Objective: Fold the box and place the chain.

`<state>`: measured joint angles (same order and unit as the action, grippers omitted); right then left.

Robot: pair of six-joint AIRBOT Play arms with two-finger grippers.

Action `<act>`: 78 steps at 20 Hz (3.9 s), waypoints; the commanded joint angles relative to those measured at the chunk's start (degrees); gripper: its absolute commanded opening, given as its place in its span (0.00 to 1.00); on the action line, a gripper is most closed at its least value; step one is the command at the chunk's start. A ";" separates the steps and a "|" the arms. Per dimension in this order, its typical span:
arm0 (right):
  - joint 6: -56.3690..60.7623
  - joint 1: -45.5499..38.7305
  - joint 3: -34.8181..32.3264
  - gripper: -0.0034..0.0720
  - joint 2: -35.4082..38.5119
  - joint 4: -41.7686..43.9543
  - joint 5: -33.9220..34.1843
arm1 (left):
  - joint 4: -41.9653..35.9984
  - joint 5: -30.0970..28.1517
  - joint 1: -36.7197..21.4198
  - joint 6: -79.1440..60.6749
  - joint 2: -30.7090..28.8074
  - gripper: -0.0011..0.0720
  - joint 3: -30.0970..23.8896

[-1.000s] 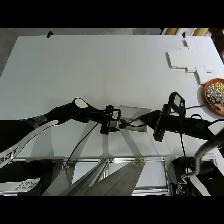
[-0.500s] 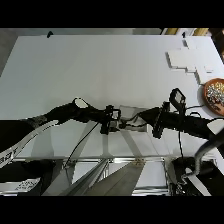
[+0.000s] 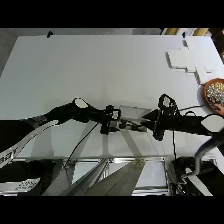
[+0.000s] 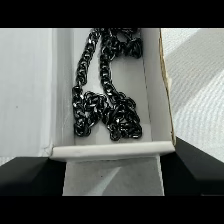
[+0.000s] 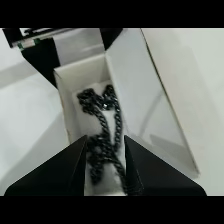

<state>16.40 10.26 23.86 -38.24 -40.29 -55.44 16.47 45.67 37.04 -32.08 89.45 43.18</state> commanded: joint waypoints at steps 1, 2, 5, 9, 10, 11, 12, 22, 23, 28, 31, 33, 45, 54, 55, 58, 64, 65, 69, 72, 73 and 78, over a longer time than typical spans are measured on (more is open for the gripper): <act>1.36 -0.04 4.55 0.33 -0.20 -11.54 -0.79 | 0.02 -0.02 -0.02 -0.02 0.00 0.06 0.00; 1.22 -0.04 5.57 0.33 -0.20 -14.97 -0.72 | 0.02 0.00 -0.04 -0.02 0.00 0.06 0.00; -0.50 -0.04 6.14 0.33 -0.28 -24.94 -1.60 | 0.02 0.00 -0.02 -0.04 0.00 0.06 0.00; -0.70 -0.02 6.03 0.33 -2.64 -28.02 -2.45 | 0.02 0.00 -0.04 -0.02 0.00 0.06 0.00; -2.03 -0.02 5.81 0.33 -3.98 -27.98 -2.47 | 0.02 0.00 -0.04 -0.02 0.00 0.06 0.00; -3.21 -0.02 5.53 0.33 -5.18 -27.91 -2.47 | 0.02 -0.02 -0.02 -0.02 0.00 0.06 0.00; -4.74 -0.02 5.11 0.33 -6.34 -27.76 -2.40 | 0.02 -0.02 -0.02 -0.02 0.00 0.06 0.00; -15.50 0.04 2.91 0.33 -11.32 -17.38 -0.66 | 0.02 0.00 -0.02 -0.02 0.00 0.06 0.00; -15.50 0.02 2.91 0.33 -11.32 -17.22 -0.68 | 0.02 0.00 -0.02 -0.04 0.00 0.06 0.00; -15.50 0.02 2.36 0.26 -11.41 -15.82 -0.72 | 0.02 0.00 -0.04 -0.02 0.00 0.06 0.00; -15.47 0.02 2.21 0.25 -11.52 -15.82 -0.66 | 0.02 0.00 -0.02 -0.02 0.00 0.06 0.00; -15.43 0.02 2.21 0.25 -11.65 -15.78 -0.68 | 0.02 0.00 -0.04 -0.02 0.00 0.06 0.00; -4.85 0.02 2.21 0.07 -9.33 -23.61 -2.51 | 0.02 0.00 -0.02 -0.02 0.00 0.06 0.00; 1.31 1.53 2.21 0.07 2.62 4.72 -5.05 | 0.02 0.00 -0.02 -0.02 0.00 0.06 0.00; 0.17 3.69 2.21 0.07 2.54 6.43 -3.65 | 0.02 0.00 -0.04 -0.02 0.00 0.06 0.00; 0.13 14.51 2.21 0.07 0.79 7.43 6.27 | 0.02 -0.02 -0.02 -0.04 0.00 0.06 0.00; 8.66 24.79 2.21 0.07 -9.20 7.74 25.16 | 0.04 -0.02 -0.02 -0.02 0.00 0.06 0.00; 10.29 24.57 2.21 0.07 -10.40 7.17 25.92 | 0.00 -0.02 -0.04 -0.02 0.00 0.06 0.00; 17.90 24.11 2.23 0.12 -12.24 -0.85 27.74 | 0.02 -0.02 -0.04 -0.04 0.00 0.06 0.00; 21.14 19.37 4.22 0.28 -11.82 -7.48 17.99 | 0.02 -0.02 -0.04 -0.04 0.00 0.06 0.00; 21.14 17.57 5.31 0.28 -10.99 -10.43 13.55 | 0.02 0.00 -0.04 -0.02 0.00 0.06 0.00; 17.11 5.01 6.36 0.28 -1.55 -21.57 -2.14 | 0.02 0.00 -0.02 -0.02 0.00 0.06 0.00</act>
<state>36.07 21.71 29.63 -44.01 -54.39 -47.37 16.47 45.67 37.04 -32.10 89.45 43.18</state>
